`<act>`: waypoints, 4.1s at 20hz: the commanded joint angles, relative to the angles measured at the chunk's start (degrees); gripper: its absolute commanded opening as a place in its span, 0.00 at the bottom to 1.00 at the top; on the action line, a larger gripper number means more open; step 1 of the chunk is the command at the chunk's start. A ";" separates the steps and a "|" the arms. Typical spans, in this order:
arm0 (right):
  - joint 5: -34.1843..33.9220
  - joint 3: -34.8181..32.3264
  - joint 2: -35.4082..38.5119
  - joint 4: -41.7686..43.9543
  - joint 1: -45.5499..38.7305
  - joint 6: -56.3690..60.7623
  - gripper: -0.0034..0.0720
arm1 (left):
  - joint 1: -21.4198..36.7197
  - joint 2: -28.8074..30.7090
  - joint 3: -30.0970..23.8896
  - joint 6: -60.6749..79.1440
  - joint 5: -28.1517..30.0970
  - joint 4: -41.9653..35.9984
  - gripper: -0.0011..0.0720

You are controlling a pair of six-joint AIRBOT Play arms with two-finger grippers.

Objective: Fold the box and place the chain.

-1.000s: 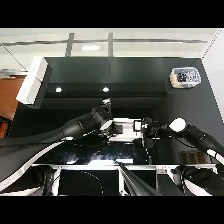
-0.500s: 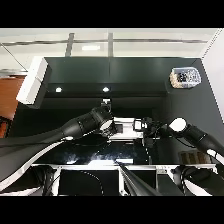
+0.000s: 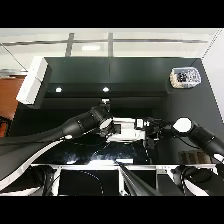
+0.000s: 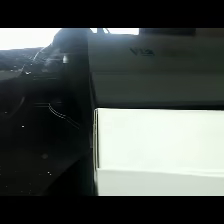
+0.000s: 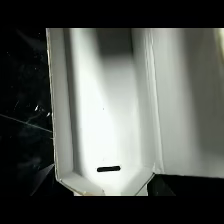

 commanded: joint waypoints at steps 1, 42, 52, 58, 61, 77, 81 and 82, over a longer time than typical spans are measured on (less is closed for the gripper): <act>2.23 0.37 2.10 -5.92 -0.02 2.67 0.98 | 0.11 0.04 0.04 -0.07 1.77 0.72 0.05; -9.11 0.39 -4.52 6.08 5.66 2.23 0.12 | 0.11 -0.02 -0.02 1.01 -0.94 0.98 0.05; 13.14 2.14 7.87 -12.28 -32.37 70.27 0.10 | 0.11 -0.02 -0.02 1.01 -1.20 0.52 0.06; 17.35 -3.74 -1.46 -4.07 -42.27 74.14 0.11 | 0.11 -0.02 -0.02 1.01 -1.18 0.55 0.06; 17.49 -4.17 -9.14 -0.63 -34.07 71.08 0.11 | 0.13 -0.02 -0.02 1.01 -1.18 0.55 0.06; 26.18 5.68 -12.50 12.92 -24.61 59.78 0.96 | 0.13 -0.02 -0.02 1.01 -1.18 0.57 0.06; 20.31 5.79 -12.50 12.68 -17.84 63.01 0.83 | 0.13 -0.02 -0.02 1.01 -1.20 0.76 0.06; 18.67 5.84 -12.52 12.66 -15.56 63.84 0.83 | 0.13 -0.02 -0.02 1.01 -1.20 0.76 0.06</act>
